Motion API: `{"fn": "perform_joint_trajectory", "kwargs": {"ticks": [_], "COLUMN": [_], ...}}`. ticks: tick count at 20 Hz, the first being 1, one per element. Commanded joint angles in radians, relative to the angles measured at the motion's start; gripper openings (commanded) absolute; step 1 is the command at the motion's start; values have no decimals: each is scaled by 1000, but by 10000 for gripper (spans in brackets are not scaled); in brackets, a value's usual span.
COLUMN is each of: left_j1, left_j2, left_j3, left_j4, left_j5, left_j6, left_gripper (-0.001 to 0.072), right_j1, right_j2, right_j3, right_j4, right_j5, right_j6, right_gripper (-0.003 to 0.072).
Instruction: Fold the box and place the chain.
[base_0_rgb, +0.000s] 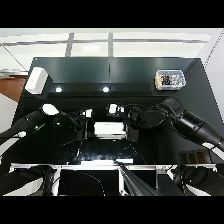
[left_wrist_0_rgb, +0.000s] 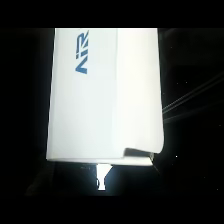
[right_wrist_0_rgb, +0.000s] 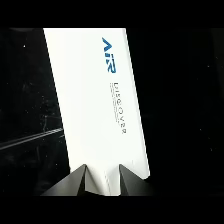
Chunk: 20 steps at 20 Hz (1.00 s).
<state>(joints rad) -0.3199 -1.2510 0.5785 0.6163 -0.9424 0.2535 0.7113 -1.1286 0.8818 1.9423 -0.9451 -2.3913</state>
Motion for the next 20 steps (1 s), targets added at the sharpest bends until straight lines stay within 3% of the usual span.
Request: {"fn": "perform_joint_trajectory", "kwargs": {"ticks": [1,20], "left_j1": [0,0], "left_j2": [-1,-1], "left_j3": [-1,-1], "left_j4": [0,0], "left_j5": [0,-1], "left_j6": [0,0], "left_gripper": [343,343], "right_j1": [1,1], "right_j2": [-3,-7], "right_j3": [-5,-5], "right_j4": [16,13], "right_j5": [2,26], "right_j6": [-11,-10], "right_gripper": [236,235]}}
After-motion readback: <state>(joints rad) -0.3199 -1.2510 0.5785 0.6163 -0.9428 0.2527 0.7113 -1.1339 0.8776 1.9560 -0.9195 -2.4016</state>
